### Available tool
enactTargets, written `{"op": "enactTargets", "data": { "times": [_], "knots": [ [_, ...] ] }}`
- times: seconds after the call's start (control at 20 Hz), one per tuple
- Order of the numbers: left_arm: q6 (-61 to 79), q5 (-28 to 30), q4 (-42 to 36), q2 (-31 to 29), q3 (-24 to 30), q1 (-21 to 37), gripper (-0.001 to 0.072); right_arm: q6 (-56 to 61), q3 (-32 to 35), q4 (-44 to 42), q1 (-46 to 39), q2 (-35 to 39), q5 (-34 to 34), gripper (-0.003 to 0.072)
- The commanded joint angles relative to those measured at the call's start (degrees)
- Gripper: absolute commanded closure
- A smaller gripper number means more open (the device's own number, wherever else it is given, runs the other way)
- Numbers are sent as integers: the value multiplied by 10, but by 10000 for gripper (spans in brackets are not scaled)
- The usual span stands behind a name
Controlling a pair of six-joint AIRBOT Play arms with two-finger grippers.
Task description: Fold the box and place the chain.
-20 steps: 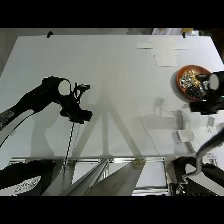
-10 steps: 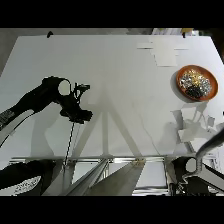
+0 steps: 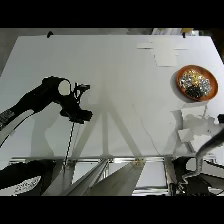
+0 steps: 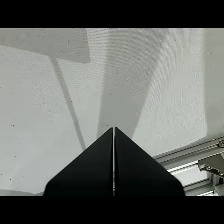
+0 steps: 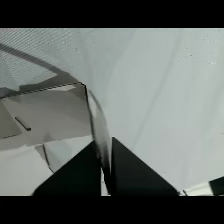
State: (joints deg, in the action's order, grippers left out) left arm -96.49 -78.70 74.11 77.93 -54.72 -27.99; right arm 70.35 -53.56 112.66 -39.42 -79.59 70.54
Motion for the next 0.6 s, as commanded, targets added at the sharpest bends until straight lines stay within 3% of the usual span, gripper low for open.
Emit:
{"op": "enactTargets", "data": {
  "times": [0.0, 0.15, 0.35, 0.55],
  "knots": [
    [0, 0, 0, 0, 0, 0, 699, -9, 0, -31, 20, -13, 17, 670],
    [0, 0, 0, 0, 0, 0, 699, -14, 0, -68, 83, 22, 51, 670],
    [0, 0, 0, 0, 0, 0, 699, -15, 14, -235, 153, 100, 80, 671],
    [0, 0, 0, 0, 0, 0, 699, -12, 128, -358, 246, 236, 27, 671]
  ]
}}
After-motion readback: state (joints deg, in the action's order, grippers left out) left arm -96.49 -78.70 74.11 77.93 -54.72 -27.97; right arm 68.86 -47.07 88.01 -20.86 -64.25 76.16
